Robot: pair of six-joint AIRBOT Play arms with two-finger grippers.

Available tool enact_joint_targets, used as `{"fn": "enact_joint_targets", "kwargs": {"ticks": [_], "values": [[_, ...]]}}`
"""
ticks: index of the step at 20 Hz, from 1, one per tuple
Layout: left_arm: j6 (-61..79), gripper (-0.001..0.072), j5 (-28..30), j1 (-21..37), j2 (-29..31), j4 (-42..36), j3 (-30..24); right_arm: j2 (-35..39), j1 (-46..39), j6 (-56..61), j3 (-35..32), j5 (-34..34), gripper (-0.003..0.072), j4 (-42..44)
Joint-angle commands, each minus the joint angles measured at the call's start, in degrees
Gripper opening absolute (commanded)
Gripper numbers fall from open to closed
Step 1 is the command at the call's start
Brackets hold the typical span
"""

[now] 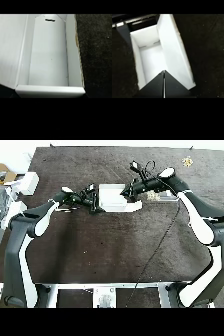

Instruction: Fold the box and place the chain.

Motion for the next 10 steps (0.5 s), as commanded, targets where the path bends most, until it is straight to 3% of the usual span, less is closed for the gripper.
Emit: {"fn": "enact_joint_targets", "kwargs": {"ticks": [1, 7, 10], "values": [[0.02, 0.0274, 0.0, 0.04, 0.0, 0.0, 0.0, -2.67, -0.02, -1.53, 0.07, -7.74, 0.0018, 5.14], [0.02, 0.0274, 0.0, 0.04, 0.0, 0.0, 0.0, -5.05, -0.42, -1.51, 0.07, -14.12, 0.0019, 6.08], [0.02, 0.0274, 0.0, 0.04, 0.0, 0.0, 0.0, -6.62, -0.59, -1.53, 0.04, -12.68, 0.0019, 4.79]]}}
